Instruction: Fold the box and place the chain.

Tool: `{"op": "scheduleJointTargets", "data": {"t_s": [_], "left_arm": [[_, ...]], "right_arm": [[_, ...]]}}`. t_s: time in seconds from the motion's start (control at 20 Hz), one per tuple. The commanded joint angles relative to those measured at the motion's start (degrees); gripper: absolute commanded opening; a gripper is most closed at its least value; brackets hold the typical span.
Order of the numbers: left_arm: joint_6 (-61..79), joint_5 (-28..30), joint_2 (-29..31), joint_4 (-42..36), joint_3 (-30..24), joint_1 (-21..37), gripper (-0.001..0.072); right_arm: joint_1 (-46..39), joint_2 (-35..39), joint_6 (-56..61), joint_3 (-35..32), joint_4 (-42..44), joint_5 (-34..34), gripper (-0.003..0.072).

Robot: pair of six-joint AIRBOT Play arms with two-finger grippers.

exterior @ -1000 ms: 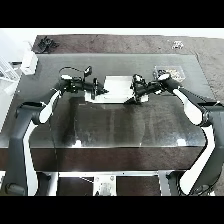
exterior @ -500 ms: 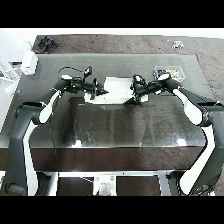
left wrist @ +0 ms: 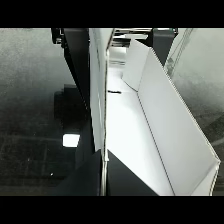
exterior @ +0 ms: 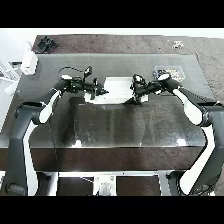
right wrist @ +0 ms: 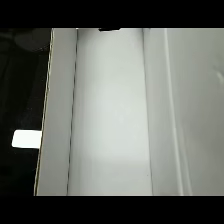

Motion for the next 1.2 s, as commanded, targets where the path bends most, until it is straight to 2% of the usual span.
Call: {"op": "scheduleJointTargets", "data": {"t_s": [0.0,0.05,0.1,0.15,0.35,0.55,0.6,0.65,1.0,1.05,1.15], "left_arm": [[0.0,-0.2,0.0,0.0,0.0,0.0,0.0026],[0.0,-0.2,0.0,0.0,0.0,0.0,0.0028],[0.0,-0.2,0.0,0.0,0.0,0.0,0.0172],[0.0,-0.2,0.0,0.0,0.0,0.0,0.0357],[0.0,-0.6,0.0,-0.3,0.0,0.0,0.0352],[0.2,-4.2,0.0,-1.8,0.5,0.5,0.0359],[0.2,-4.8,0.0,-2.5,0.8,0.7,0.0493],[0.2,-5.2,0.1,-3.9,0.8,1.1,0.0536],[0.2,-16.8,2.2,-9.5,0.8,4.1,0.0534],[0.2,-18.1,3.0,-9.5,0.8,4.3,0.0505],[0.4,-21.5,5.7,-9.4,0.8,5.1,0.0176]], "right_arm": [[0.0,0.0,0.0,0.0,0.0,0.0,0.063],[0.0,0.0,0.0,0.0,0.0,0.0,0.063],[0.0,0.0,0.0,0.0,0.0,0.0,0.063],[0.0,0.0,0.0,0.0,0.0,0.0,0.063],[0.0,0.0,0.0,0.0,0.0,0.0,0.063],[0.0,0.0,0.0,0.0,0.0,0.0,0.063],[0.0,0.0,0.0,0.0,0.0,0.0,0.063],[0.0,0.0,0.0,0.0,0.0,0.0,0.063],[0.0,0.0,0.0,0.0,0.0,0.0,0.063],[0.0,0.0,0.0,0.0,0.0,0.0,0.063],[0.0,0.0,0.0,0.0,0.0,0.0,0.063]]}}
